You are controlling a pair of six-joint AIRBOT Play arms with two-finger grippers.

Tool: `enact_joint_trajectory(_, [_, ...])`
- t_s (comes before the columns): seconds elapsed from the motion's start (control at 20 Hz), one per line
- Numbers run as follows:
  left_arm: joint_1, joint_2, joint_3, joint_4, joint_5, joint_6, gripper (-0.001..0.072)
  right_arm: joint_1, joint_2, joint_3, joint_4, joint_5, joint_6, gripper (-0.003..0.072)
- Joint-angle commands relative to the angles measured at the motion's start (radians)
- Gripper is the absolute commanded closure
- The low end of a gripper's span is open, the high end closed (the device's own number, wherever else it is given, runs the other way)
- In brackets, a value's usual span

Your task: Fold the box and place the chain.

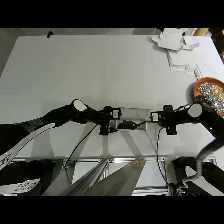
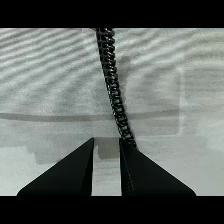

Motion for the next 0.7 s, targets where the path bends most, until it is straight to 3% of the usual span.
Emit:
enact_joint_trajectory(0.0, [0.001,0.0,0.0,0.0,0.0,0.0,0.0455,0.001,-0.006,0.0,0.0,-0.003,-0.001,0.053])
enact_joint_trajectory(0.3, [0.001,0.0,0.0,0.0,0.0,0.0,0.0455,0.001,0.052,0.0,0.001,-0.03,-0.001,0.0531])
enact_joint_trajectory(0.65, [0.001,0.0,0.0,0.0,0.0,0.0,0.0455,0.001,0.031,0.0,0.002,-0.06,-0.003,0.0531])
